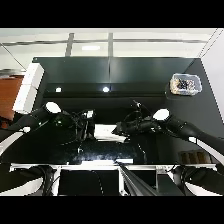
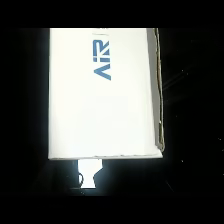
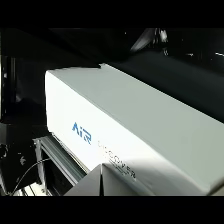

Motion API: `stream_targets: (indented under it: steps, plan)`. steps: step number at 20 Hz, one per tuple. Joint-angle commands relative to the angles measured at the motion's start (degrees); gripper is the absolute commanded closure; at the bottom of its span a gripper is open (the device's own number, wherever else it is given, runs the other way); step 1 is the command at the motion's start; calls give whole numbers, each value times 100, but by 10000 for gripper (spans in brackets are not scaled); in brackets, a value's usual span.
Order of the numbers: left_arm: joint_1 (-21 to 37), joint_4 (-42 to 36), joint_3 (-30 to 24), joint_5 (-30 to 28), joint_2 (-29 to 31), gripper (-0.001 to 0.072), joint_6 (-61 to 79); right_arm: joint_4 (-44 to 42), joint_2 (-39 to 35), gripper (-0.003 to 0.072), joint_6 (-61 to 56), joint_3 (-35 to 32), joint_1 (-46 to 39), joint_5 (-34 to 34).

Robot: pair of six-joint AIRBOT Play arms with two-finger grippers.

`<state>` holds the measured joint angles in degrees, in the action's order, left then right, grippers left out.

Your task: Fold the box and place the chain.

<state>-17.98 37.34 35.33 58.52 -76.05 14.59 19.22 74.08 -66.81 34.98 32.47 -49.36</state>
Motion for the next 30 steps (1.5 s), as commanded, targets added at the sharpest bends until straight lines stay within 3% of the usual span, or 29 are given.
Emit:
stream_targets:
  steps: [1, 6, 14, 16, 20, 22, 24, 30]
  plan:
    - [2, -11, 0, -2, -4, 303, -7, 28, 9, 663, 24, 0, 15, 24]
    - [2, -13, 0, -4, -4, 302, -7, 28, -284, 663, 129, 2, -39, -199]
    - [2, -15, 0, -4, -4, 302, -9, 136, -1644, 663, 125, 2, -981, -450]
    - [2, -15, 0, -2, -4, 303, -9, 570, -1867, 663, 87, 0, -1401, -588]
    - [2, -31, 0, -66, -4, 303, -68, 2498, -1978, 663, -636, 0, -1884, -680]
    - [2, -35, 0, -111, -4, 296, -109, 2640, -1978, 663, -656, 0, -1888, -772]
    - [2, -50, 0, -243, 0, -6, -166, 2638, -1978, 663, -658, 0, -1888, -811]
    - [13, 365, 9, -254, 476, -9, -682, 2634, -2026, 663, -697, 0, -1888, -1134]
